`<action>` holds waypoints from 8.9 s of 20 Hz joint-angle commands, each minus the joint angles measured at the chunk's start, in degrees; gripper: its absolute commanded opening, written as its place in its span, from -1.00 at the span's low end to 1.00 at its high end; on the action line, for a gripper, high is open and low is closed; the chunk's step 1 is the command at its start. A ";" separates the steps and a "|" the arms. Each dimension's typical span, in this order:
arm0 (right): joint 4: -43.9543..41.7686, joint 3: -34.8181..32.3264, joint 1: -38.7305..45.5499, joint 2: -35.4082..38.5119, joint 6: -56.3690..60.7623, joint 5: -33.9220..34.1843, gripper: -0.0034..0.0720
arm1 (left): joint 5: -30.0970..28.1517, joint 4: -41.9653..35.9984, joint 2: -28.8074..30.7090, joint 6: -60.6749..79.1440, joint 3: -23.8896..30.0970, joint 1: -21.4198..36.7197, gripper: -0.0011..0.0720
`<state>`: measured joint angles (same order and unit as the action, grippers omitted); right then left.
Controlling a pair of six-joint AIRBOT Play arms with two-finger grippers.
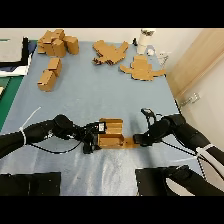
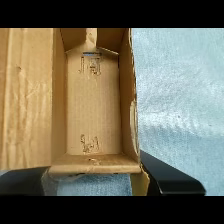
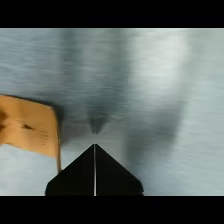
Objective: Fold the box.
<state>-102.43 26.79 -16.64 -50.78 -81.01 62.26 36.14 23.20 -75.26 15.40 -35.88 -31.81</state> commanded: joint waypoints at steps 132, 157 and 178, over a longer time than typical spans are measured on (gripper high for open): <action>11.63 3.96 -33.09 10.34 -36.48 -24.41 -0.90 | 0.00 -0.02 0.02 0.00 0.00 0.00 0.43; 11.30 0.33 -37.77 9.86 -49.99 -25.00 0.48 | 0.02 -0.02 0.02 0.00 0.00 0.00 0.43; 20.22 0.46 -40.24 6.05 -48.39 -27.56 0.21 | 0.00 -0.02 0.00 0.00 -0.02 0.00 0.43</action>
<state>-84.44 27.16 -56.80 -44.71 -129.97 35.29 36.07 23.14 -75.26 15.35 -35.88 -31.81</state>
